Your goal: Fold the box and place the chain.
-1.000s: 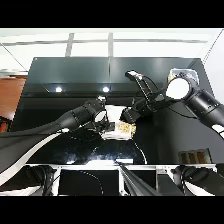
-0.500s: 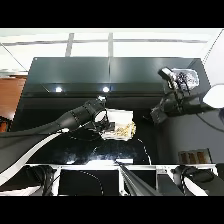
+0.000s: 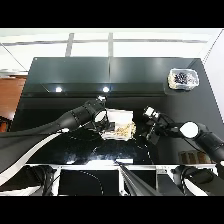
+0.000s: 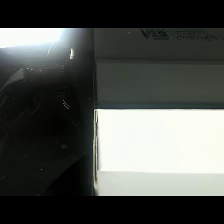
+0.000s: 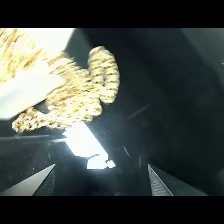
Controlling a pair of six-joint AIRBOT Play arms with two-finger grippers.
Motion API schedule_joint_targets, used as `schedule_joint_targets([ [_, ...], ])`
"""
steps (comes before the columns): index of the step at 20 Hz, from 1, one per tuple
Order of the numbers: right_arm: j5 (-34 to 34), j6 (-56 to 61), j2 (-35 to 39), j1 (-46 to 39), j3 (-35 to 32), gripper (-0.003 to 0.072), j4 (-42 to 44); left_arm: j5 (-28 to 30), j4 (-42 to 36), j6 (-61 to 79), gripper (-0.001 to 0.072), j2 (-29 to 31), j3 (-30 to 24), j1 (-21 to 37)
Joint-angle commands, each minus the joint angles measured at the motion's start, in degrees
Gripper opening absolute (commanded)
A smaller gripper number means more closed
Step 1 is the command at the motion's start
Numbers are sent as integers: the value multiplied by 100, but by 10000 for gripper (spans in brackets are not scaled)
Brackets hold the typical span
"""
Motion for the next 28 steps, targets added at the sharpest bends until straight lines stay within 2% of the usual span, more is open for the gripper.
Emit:
schedule_joint_targets([
  [1,-459,-2144,-374,160,-168,720,874,0,0,2,29,-2,2,0],
  [4,-468,-3394,-710,160,-166,720,1956,0,0,2,29,-2,2,0],
  [6,-468,-3788,-868,162,-138,720,2371,2,0,2,29,-2,2,0],
  [14,-468,-3816,-1329,173,63,720,2439,-2,0,2,29,-2,2,0],
  [19,-610,-3801,-1364,391,83,720,2422,0,0,2,29,-2,2,0],
  [20,-629,-3757,-1364,411,83,689,2422,-2,0,2,30,-2,2,0],
  [21,-625,-3716,-1364,411,83,505,2424,0,0,2,29,-2,2,0],
  [22,-634,-3696,-1364,411,85,395,2424,-2,0,2,29,-2,2,0],
  [23,-629,-3663,-1364,411,85,246,2424,-2,0,2,29,-2,2,0],
  [24,-627,-3541,-1362,411,85,35,2426,-2,0,2,29,-2,2,0],
  [28,-575,-3222,-1244,404,85,26,2422,2,4,2,30,-2,2,0],
])
